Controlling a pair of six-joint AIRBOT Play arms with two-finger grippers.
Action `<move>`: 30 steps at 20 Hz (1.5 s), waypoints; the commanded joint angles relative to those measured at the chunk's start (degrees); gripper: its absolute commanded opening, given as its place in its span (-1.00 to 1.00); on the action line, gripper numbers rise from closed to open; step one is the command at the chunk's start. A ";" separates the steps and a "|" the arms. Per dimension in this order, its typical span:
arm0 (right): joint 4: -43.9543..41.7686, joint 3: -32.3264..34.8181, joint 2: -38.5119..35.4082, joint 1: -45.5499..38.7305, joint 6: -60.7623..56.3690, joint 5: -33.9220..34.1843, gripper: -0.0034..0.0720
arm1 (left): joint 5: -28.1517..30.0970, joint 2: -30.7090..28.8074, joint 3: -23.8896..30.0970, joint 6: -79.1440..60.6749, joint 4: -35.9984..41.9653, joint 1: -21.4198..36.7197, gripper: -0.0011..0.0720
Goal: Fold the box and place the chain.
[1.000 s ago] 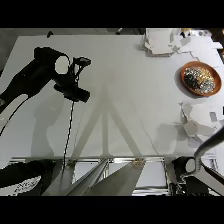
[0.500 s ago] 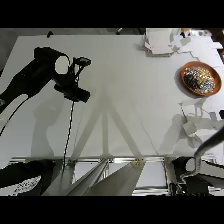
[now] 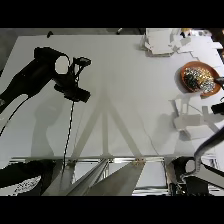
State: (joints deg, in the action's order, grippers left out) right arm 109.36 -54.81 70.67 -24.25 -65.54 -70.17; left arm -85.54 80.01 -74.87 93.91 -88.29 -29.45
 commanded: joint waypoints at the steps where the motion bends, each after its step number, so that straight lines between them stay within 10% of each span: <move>1: -18.18 1.16 -9.29 8.61 1.22 -0.85 -0.86 | 0.02 0.04 0.02 0.00 -0.02 -0.04 -0.94; 13: -31.74 24.92 -32.30 41.44 -24.50 16.09 -0.86 | 4.13 0.22 0.04 -13.14 0.61 0.57 -0.94; 15: -31.76 25.68 -32.30 46.53 -27.02 18.01 -0.86 | 2.10 0.22 0.04 -17.18 1.90 3.17 -0.56; 23: -29.75 26.73 -32.13 60.48 -34.82 27.45 -0.85 | 3.08 0.24 13.40 -50.93 46.77 24.61 0.40; 30: -28.44 26.73 -30.53 60.50 -34.99 27.76 -0.85 | 13.81 0.28 30.51 -75.36 60.59 23.63 0.40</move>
State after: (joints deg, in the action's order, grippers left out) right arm 80.55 -28.10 39.27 35.86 -100.12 -42.98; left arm -77.34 80.23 -49.34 30.20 -36.12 -5.80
